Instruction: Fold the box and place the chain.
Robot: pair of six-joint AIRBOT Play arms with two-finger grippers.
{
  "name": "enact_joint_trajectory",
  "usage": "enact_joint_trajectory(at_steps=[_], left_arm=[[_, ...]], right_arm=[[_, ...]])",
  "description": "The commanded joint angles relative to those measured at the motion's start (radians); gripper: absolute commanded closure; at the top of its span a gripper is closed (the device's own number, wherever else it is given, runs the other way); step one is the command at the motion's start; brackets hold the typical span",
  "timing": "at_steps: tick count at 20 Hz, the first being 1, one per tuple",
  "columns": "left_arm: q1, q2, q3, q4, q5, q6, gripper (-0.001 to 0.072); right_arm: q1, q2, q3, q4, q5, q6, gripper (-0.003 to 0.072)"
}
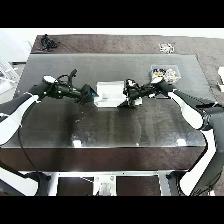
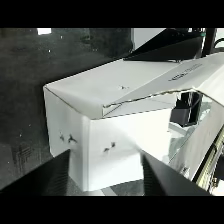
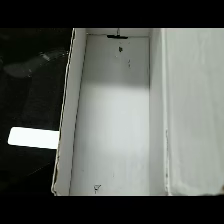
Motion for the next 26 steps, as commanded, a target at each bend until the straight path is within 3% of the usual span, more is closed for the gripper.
enact_joint_trajectory(at_steps=[1, 13, 20, 26], left_arm=[[-0.014, 0.000, 0.001, 0.003, 0.014, -0.025, 0.0291], [-0.080, 0.000, 0.130, 0.283, -0.006, -0.277, 0.0290], [-0.107, 0.000, 0.167, 0.332, -0.002, -0.366, 0.0290], [-0.142, 0.000, 0.190, 0.455, -0.006, -0.475, 0.0290]], right_arm=[[0.001, 0.000, 0.000, 0.000, 0.000, 0.000, 0.0126], [0.001, 0.000, 0.000, 0.000, 0.000, 0.000, 0.0127], [0.001, 0.000, 0.000, 0.000, 0.000, 0.000, 0.0127], [0.001, 0.000, 0.000, 0.000, 0.000, 0.000, 0.0127]])
